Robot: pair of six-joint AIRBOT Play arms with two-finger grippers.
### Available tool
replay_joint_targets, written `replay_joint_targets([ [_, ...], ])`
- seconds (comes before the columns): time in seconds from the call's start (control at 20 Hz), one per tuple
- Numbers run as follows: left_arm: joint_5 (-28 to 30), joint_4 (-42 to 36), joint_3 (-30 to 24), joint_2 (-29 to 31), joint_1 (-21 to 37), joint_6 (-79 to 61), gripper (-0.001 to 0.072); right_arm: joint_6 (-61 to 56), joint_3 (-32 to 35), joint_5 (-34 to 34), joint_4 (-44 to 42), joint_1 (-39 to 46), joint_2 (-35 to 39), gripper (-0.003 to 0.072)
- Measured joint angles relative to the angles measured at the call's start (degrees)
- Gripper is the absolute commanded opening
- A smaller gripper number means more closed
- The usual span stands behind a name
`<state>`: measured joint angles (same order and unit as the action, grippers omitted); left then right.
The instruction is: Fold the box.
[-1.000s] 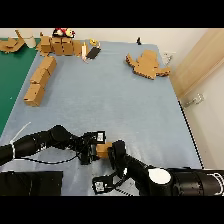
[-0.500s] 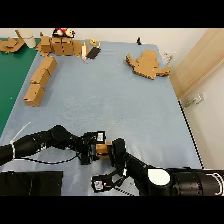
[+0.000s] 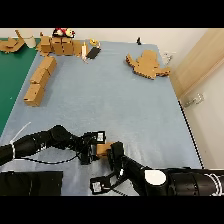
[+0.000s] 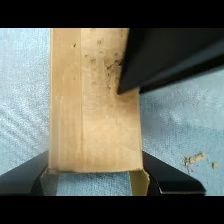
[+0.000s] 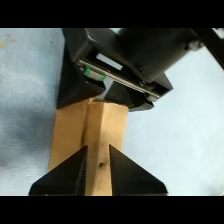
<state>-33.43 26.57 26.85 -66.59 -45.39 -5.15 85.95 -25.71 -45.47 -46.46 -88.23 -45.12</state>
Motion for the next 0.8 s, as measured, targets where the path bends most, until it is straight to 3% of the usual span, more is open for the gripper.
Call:
replay_joint_targets([
  [0.35, 0.00, 0.00, 0.00, 0.00, 0.00, 0.02, 0.0457, -0.02, -0.35, -1.44, -2.51, -0.52, 0.48, 0.0214],
  [0.65, 0.00, 0.00, 0.00, 0.00, 0.00, 0.02, 0.0458, -0.42, -1.68, -7.50, -3.15, -0.52, 6.62, 0.0204],
  [0.75, -0.02, 0.00, 0.00, 0.00, 0.00, 0.02, 0.0458, -3.78, -1.79, -10.27, -7.32, -0.52, 9.40, 0.0002],
  [0.8, 0.00, 0.00, 0.00, 0.00, 0.00, 0.04, 0.0458, -6.62, -1.81, -11.41, -10.54, -0.52, 10.80, 0.0001],
])
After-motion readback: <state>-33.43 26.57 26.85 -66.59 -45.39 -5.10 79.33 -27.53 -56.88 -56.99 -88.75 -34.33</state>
